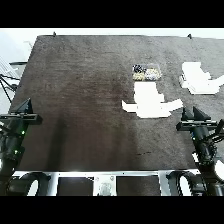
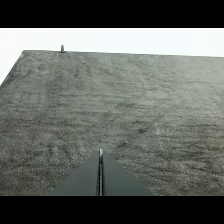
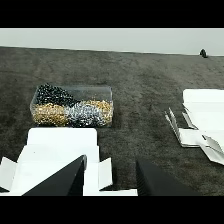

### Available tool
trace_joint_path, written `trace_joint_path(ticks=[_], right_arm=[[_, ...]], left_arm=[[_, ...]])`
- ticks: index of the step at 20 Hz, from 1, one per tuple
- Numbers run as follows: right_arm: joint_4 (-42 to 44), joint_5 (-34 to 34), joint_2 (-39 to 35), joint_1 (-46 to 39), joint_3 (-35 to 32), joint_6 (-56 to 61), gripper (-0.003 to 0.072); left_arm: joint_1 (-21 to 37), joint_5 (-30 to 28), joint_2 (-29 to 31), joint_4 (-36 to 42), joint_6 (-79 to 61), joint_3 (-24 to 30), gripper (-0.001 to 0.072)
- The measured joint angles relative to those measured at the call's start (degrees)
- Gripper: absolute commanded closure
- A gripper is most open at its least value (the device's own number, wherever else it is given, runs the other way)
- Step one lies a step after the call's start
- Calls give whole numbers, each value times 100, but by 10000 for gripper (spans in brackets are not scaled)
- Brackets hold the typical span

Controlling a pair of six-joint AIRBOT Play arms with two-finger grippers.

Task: Fold the box and place the chain.

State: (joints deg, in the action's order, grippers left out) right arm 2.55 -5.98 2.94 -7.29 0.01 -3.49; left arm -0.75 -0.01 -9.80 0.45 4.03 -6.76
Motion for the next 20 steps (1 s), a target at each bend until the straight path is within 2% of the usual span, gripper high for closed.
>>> trace_joint_path(ticks=[7, 12, 15, 17, 20], right_arm=[[2, 0, 0, -2, 37, 7, 307], [4, 188, 221, -2, 542, 15, 306], [7, 382, 1016, -52, 1115, 33, 260], [7, 407, 1906, -212, 1624, 140, 253], [-72, -422, 3547, -820, 2505, 577, 259]], left_arm=[[0, 0, 0, 0, 2, -2, 687], [0, 0, 2, 0, 2, 0, 687], [0, 0, 0, 0, 2, -2, 687], [0, 0, 0, 0, 2, 0, 687], [0, 2, 0, 0, 0, 0, 688]])
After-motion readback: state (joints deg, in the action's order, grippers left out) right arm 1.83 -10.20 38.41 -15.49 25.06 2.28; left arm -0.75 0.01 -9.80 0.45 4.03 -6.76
